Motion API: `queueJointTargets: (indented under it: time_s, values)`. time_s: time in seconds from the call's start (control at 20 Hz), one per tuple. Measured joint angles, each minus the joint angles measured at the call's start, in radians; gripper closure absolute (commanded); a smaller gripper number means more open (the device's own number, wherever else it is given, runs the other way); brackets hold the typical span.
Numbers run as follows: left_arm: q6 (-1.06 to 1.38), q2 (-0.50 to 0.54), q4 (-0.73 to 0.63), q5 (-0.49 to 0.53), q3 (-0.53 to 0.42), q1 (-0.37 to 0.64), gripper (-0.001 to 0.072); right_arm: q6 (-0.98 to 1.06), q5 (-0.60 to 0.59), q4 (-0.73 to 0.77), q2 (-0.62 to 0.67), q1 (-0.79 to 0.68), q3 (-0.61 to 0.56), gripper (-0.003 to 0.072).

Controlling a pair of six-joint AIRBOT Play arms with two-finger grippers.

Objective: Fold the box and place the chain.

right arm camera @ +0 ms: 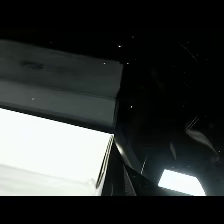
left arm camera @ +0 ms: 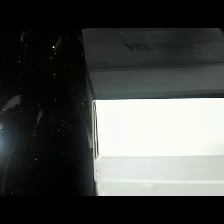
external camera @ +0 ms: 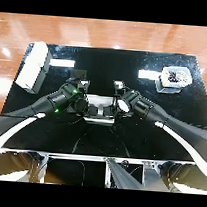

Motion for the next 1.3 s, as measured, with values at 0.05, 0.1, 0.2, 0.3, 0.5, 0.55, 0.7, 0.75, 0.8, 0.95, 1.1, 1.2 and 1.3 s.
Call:
queueJointTargets:
  time_s: [0.05,0.1,0.2,0.3,0.5,0.55,0.7,0.75,0.8,0.95,1.1,1.2,1.3]
  values:
    - [0.0,0.0,0.0,0.0,0.0,0.0,0.069,0.001,0.001,-0.001,-0.003,0.0,0.0,0.0373]
    - [0.0,0.0,0.0,0.0,0.0,0.0,0.069,0.002,0.001,-0.002,-0.005,0.0,0.0,0.0373]
    - [0.0,0.0,0.0,0.0,0.0,0.0,0.069,0.002,0.001,-0.003,-0.007,0.0,0.0,0.0373]
    - [0.0,0.0,0.0,0.0,0.0,0.0,0.069,0.003,-0.002,-0.003,-0.009,0.0,0.0,0.0373]
    - [-0.001,0.0,0.0,0.0,0.0,0.0,0.069,0.003,-0.006,-0.003,-0.021,0.0,0.0,0.0373]
    - [-0.001,0.0,0.0,0.0,0.0,0.0,0.069,0.003,-0.006,-0.003,-0.024,0.0,0.001,0.0374]
    - [0.0,0.0,0.0,-0.001,0.0,0.0,0.069,0.002,-0.008,0.001,-0.031,0.0,0.001,0.0375]
    - [0.0,0.0,0.0,-0.001,0.0,0.0,0.069,0.002,-0.007,0.001,-0.031,0.0,0.001,0.0376]
    - [0.0,0.0,0.0,-0.002,0.0,0.0,0.069,0.002,-0.008,0.002,-0.032,0.0,0.001,0.0514]
    - [-0.009,0.0,-0.007,-0.006,0.0,0.0,0.069,-0.013,-0.012,0.011,-0.034,0.0,0.001,0.0652]
    - [-0.006,0.0,-0.005,-0.006,0.0,0.0,0.069,-0.037,-0.01,0.02,-0.034,0.0,0.001,0.0652]
    - [-0.004,0.0,-0.004,-0.005,0.0,0.0,0.069,-0.048,-0.01,0.025,-0.034,0.0,0.001,0.0652]
    - [-0.003,0.0,-0.003,-0.003,0.0,0.0,0.069,-0.054,-0.01,0.031,-0.034,0.0,0.001,0.0652]
